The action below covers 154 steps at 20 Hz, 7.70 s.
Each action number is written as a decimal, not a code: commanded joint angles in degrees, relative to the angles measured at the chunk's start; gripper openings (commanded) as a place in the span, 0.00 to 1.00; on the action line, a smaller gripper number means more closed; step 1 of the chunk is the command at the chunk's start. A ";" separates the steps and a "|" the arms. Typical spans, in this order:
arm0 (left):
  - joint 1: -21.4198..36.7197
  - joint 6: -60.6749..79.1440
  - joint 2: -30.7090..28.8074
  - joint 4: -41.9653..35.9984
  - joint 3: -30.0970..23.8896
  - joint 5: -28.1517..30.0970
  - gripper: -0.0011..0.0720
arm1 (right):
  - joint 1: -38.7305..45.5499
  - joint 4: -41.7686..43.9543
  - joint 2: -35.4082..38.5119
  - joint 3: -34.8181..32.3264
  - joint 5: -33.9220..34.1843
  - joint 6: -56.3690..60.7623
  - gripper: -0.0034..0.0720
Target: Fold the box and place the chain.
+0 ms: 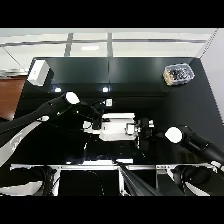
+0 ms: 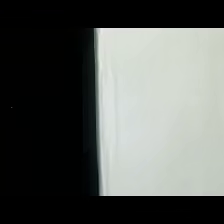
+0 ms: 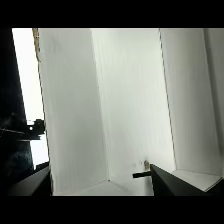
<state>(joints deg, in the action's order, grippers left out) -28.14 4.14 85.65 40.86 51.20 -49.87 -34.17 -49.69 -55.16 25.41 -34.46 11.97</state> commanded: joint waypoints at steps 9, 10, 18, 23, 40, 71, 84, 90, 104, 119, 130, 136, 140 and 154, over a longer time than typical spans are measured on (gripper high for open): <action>-0.04 -0.11 0.02 0.00 0.07 -0.39 0.05 | 8.31 2.73 -0.15 5.35 -6.47 -6.01 1.00; -0.04 -0.09 0.02 0.00 0.07 -0.28 0.05 | 8.90 4.00 -0.17 5.35 -6.43 -7.43 1.00; -0.04 -0.09 0.02 -0.02 0.07 -0.31 0.05 | 13.09 7.89 -3.06 5.33 -5.18 -9.22 1.00; -0.04 -0.09 0.02 -0.02 0.07 -0.31 0.05 | 13.11 16.72 -5.73 5.33 -5.66 -16.87 1.00; -0.04 -0.09 0.02 0.00 0.07 -0.28 0.05 | 15.69 19.82 -14.91 5.29 -10.69 -31.17 1.00; -0.15 -0.07 0.02 0.02 0.07 0.09 0.05 | 12.26 14.25 -18.23 6.62 -6.25 -24.61 0.99; 0.07 -15.06 -10.21 7.39 0.90 -0.37 0.95 | 12.26 14.12 -18.23 6.62 -6.21 -24.61 0.60; 1.88 -46.71 -19.98 20.39 0.63 -17.57 0.51 | 12.26 14.10 -18.23 6.60 -6.23 -24.61 0.60; -0.11 -47.87 -11.47 -10.91 -9.40 21.35 0.05 | 12.26 14.10 -18.21 6.60 -6.45 -24.61 0.23; 11.65 -48.35 -28.89 3.30 -3.80 -3.82 0.05 | 12.26 14.10 -18.21 6.60 -6.45 -24.61 0.23; 9.92 -9.25 -39.30 6.86 -24.04 -6.05 0.67 | 12.26 14.10 -18.21 6.60 -6.45 -24.61 0.23; 0.96 -5.40 -25.90 8.13 -20.35 5.07 0.96 | 12.26 14.10 -18.21 6.60 -6.45 -24.61 0.23; -0.15 -4.68 -17.22 7.32 -16.41 8.31 0.96 | 12.26 14.10 -18.21 6.60 -6.45 -24.61 0.23; -1.11 2.12 -13.00 -8.41 -14.95 6.86 0.20 | 12.26 14.10 -18.21 6.60 -6.45 -24.63 0.23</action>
<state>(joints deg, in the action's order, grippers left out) -28.73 5.78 71.88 35.81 36.21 -43.62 -21.87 -35.59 -73.38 31.99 -40.91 -12.64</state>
